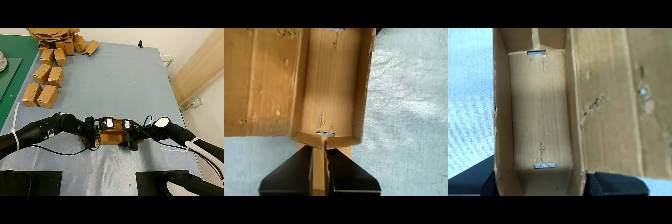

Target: Fold the box.

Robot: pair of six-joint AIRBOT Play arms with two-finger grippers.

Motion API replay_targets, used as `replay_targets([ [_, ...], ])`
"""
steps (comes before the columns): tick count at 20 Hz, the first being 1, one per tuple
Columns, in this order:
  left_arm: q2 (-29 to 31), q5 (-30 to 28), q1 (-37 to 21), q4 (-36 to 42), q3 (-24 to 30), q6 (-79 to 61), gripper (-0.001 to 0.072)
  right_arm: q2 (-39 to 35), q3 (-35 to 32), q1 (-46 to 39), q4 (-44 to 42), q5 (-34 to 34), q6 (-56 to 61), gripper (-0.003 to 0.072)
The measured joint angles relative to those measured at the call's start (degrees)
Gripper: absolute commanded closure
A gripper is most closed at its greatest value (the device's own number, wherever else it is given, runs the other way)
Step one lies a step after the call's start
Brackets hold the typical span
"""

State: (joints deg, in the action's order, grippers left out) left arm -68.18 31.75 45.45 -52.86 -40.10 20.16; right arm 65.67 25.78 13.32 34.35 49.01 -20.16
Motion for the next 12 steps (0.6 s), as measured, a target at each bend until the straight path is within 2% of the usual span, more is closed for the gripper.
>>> replay_targets([
  [10, -1.49, -3.54, 1.49, 0.42, -0.35, -0.2, 0.0605, 0.0, 0.0, 0.0, 0.0, -0.09, 0.09, 0.0144],
  [12, -1.81, -3.96, 1.64, 0.46, -0.44, -0.2, 0.0574, 0.0, 0.0, -0.02, 0.0, -0.07, 0.07, 0.0144],
])
